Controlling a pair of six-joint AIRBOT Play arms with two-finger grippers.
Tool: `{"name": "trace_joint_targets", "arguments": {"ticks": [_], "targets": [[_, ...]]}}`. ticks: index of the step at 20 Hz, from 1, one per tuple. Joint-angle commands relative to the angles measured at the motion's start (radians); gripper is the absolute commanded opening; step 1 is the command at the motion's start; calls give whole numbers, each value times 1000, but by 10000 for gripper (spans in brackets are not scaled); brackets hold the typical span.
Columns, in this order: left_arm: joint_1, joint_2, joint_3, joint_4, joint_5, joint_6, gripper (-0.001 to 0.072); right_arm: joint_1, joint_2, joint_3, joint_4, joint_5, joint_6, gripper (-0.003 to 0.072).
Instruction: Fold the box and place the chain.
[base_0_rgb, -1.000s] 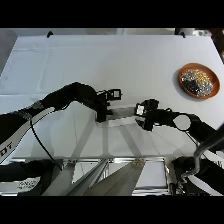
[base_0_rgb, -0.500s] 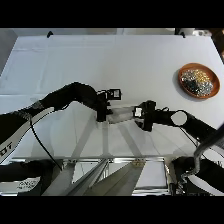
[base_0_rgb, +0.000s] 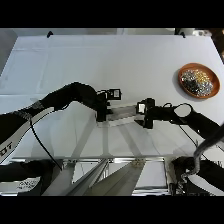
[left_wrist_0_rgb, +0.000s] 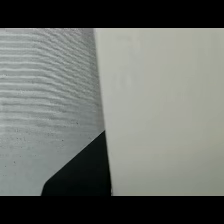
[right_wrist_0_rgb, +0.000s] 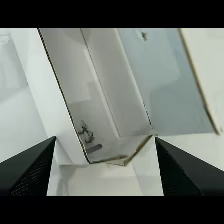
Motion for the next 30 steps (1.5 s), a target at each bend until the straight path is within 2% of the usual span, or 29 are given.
{"name": "trace_joint_targets", "arguments": {"ticks": [1,5,9,15,24,30], "targets": [[0,0,0,0,1,1,18,-49,-3,14,10,114,-73,660],[0,0,0,0,1,0,18,-49,-49,15,26,144,-190,660],[0,0,0,0,1,0,18,-49,-115,36,30,148,-195,660],[0,0,0,0,1,0,18,-66,-208,111,30,224,-195,660],[0,0,0,0,1,0,18,-63,-244,114,29,308,-182,644],[0,0,0,0,1,0,18,-57,-246,114,29,290,-156,641]]}}
